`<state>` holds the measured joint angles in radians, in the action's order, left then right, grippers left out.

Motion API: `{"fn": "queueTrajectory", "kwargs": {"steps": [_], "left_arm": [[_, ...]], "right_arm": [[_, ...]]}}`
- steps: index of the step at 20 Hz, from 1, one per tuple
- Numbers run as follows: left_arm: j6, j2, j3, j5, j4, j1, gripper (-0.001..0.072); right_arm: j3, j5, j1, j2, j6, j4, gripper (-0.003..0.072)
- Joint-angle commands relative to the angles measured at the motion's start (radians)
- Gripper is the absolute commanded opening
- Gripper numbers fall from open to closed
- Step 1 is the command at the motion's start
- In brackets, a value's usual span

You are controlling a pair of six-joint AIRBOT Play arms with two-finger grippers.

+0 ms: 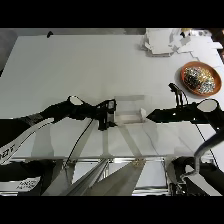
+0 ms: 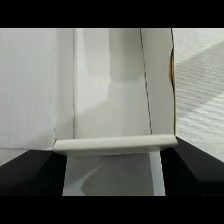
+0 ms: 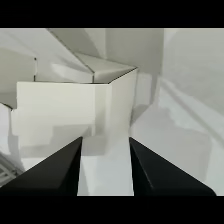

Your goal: Fold the box and place the chain.

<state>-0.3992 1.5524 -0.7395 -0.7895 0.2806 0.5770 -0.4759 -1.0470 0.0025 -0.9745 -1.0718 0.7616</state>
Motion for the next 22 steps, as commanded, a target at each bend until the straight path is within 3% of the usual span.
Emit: {"fn": "queueTrajectory", "kwargs": {"steps": [1, 2, 7, 11, 18, 22], "left_arm": [[0.0, 0.0, 0.0, 0.0, 0.0, 0.0, 0.0209], [0.0, 0.0, 0.0, 0.0, 0.0, 0.0, 0.0208], [0.0, 0.0, 0.0, 0.0, 0.0, 0.0, 0.0209], [0.0, 0.0, 0.0, 0.0, 0.0, 0.0, 0.0208], [0.0, 0.0, 0.0, 0.0, 0.0, 0.0, 0.0208], [0.0, 0.0, 0.0, 0.0, 0.0, 0.0, 0.0209]], "right_arm": [[0.0, 0.061, 0.073, 0.005, -0.008, 0.005, 0.0405], [0.0, 0.098, 0.096, 0.002, -0.027, 0.006, 0.0433], [-0.017, 0.201, 0.19, -0.019, -0.116, 0.084, 0.0433], [-0.078, 0.237, 0.294, -0.056, -0.357, 0.327, 0.0432], [-0.201, 0.214, 0.458, -0.158, -0.575, 0.514, 0.0405], [-0.249, 0.112, 0.518, -0.222, -0.703, 0.696, 0.0402]]}}
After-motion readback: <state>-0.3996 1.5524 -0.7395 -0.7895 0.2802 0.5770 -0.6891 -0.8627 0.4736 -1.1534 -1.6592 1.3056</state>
